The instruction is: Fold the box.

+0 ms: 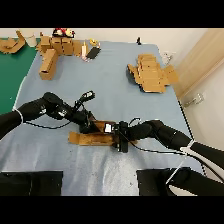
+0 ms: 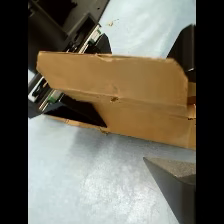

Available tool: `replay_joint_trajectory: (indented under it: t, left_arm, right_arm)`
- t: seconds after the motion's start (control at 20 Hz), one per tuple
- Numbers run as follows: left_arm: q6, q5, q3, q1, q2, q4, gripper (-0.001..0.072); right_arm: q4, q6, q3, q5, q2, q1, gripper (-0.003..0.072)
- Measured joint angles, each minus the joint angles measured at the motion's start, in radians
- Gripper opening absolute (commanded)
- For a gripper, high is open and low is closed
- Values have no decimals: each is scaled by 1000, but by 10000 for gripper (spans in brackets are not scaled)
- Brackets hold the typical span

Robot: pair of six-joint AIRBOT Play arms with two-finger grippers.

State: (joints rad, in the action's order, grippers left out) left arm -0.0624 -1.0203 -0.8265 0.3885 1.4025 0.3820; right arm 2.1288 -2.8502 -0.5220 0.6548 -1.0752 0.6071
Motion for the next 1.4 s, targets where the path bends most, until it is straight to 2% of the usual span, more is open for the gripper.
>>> replay_joint_trajectory:
  t: [0.15,0.3,0.55,0.65,0.7,0.75,0.85,1.0,1.1,1.4]
  left_arm:
    - [-98,-5,-8,-47,-39,86,525]
    - [-238,-25,-13,-98,-108,229,524]
    - [-520,-133,-14,-124,-185,472,508]
    - [-615,-182,-14,-108,-195,510,146]
    - [-648,-205,-12,-96,-199,524,38]
    - [-677,-237,-10,-79,-200,534,11]
    - [-720,-292,1,-43,-203,520,10]
    - [-739,-330,26,1,-204,391,10]
    - [-743,-285,37,8,-204,299,10]
    - [-765,-41,46,-6,-163,57,11]
  right_arm:
    - [0,3,0,0,0,0,496]
    - [0,3,0,0,0,0,496]
    - [-1,3,0,0,0,0,496]
    - [-1,3,0,0,0,0,496]
    - [-1,3,0,0,0,0,496]
    - [-1,3,0,0,0,0,496]
    - [-1,4,0,1,0,0,497]
    - [-1,4,0,2,0,0,496]
    - [-1,4,0,5,0,0,496]
    - [-1,6,0,6,0,0,496]
